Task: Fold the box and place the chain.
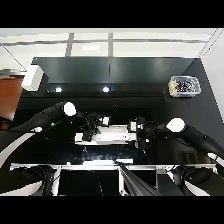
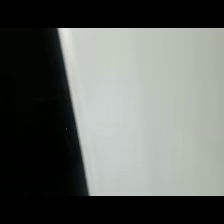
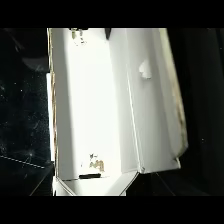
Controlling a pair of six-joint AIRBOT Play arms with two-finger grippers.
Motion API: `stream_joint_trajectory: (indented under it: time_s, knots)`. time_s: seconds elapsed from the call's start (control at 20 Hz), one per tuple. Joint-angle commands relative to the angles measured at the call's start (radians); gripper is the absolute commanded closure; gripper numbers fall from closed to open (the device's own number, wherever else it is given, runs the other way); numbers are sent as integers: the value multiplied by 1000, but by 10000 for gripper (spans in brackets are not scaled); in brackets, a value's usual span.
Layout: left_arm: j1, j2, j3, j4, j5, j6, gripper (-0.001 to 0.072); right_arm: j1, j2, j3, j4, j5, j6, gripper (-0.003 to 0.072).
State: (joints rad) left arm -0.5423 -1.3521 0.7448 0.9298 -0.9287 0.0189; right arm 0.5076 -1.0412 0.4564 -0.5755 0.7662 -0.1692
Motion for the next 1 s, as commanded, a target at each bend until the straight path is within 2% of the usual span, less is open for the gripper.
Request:
stream_joint_trajectory:
  time_s: [0.0,0.15,0.95]
  knots:
    - [0,-1,0,4,11,-1,684,41,-10,0,0,-29,-1,-22]
    - [0,-1,0,4,11,-1,684,77,-26,0,0,-71,0,-22]
    - [0,-1,0,1,11,-24,684,81,-109,-1,-1,-64,0,-22]
